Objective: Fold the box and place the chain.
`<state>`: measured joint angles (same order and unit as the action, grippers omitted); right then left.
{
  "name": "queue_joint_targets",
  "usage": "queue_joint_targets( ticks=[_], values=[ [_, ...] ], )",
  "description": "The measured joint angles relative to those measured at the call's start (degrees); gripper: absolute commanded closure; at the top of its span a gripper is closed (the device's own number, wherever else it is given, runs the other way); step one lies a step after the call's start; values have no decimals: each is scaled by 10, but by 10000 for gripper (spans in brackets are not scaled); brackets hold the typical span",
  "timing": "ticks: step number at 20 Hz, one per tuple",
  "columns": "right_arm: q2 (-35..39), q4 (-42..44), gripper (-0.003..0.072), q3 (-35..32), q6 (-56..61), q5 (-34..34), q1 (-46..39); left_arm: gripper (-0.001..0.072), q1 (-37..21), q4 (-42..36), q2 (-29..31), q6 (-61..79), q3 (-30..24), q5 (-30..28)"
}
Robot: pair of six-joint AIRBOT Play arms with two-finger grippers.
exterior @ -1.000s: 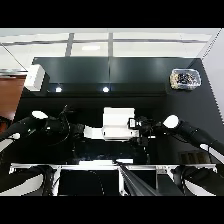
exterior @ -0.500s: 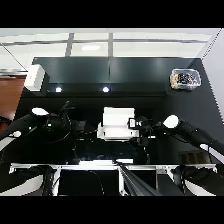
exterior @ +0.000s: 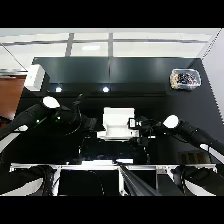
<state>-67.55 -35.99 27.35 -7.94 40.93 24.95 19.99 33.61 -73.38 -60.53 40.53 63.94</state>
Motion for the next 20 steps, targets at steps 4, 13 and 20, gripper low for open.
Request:
queue_joint_targets(
  ticks=[4, 13, 20],
  values=[
    [0, 0, 496, 0, 0, 0, 0, 172, 34, 18, 0, -41, 32, 10],
    [0, 0, 496, 0, 0, 0, 0, 266, 64, 68, 0, -123, 44, -2],
    [0, 0, 497, 0, 0, 0, 0, 267, 128, 142, 0, -206, 45, -85]
  ],
)
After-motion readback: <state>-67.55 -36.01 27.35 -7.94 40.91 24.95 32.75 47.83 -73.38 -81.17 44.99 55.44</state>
